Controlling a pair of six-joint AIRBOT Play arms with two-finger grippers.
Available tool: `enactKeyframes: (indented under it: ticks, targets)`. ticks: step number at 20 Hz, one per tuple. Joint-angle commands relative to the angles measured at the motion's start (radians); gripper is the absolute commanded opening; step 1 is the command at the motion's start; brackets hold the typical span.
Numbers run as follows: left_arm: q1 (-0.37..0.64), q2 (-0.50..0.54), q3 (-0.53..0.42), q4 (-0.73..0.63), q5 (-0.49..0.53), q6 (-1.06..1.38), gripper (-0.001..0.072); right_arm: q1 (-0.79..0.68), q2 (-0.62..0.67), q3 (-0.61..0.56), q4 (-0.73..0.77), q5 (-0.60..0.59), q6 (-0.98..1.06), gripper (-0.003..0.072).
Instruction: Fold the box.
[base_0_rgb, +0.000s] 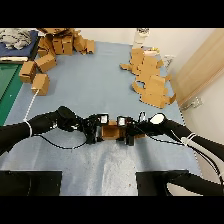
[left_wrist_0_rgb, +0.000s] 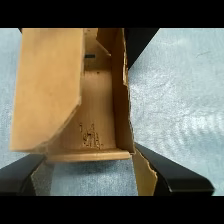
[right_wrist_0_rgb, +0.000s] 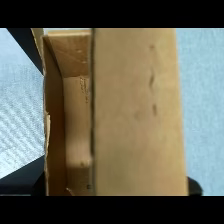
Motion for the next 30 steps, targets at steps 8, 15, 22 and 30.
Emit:
enactKeyframes:
  ticks: [8,15,22,30]
  targets:
    - [0.0,-0.008,0.0,0.001,-0.011,-0.001,0.072,0.0,0.0,0.0,0.001,-0.003,0.0,0.0608]
    - [0.0,-0.008,0.0,0.004,-0.011,0.0,0.0526,0.0,0.0,0.0,0.0,-0.003,0.0,0.0608]
    - [0.0,-0.008,0.0,0.004,-0.011,0.0,0.0526,0.0,0.0,0.0,0.0,-0.003,0.001,0.0608]
    - [0.0,-0.008,0.0,0.002,-0.016,-0.004,0.0526,0.0,0.0,0.0,0.0,-0.003,0.001,0.0608]
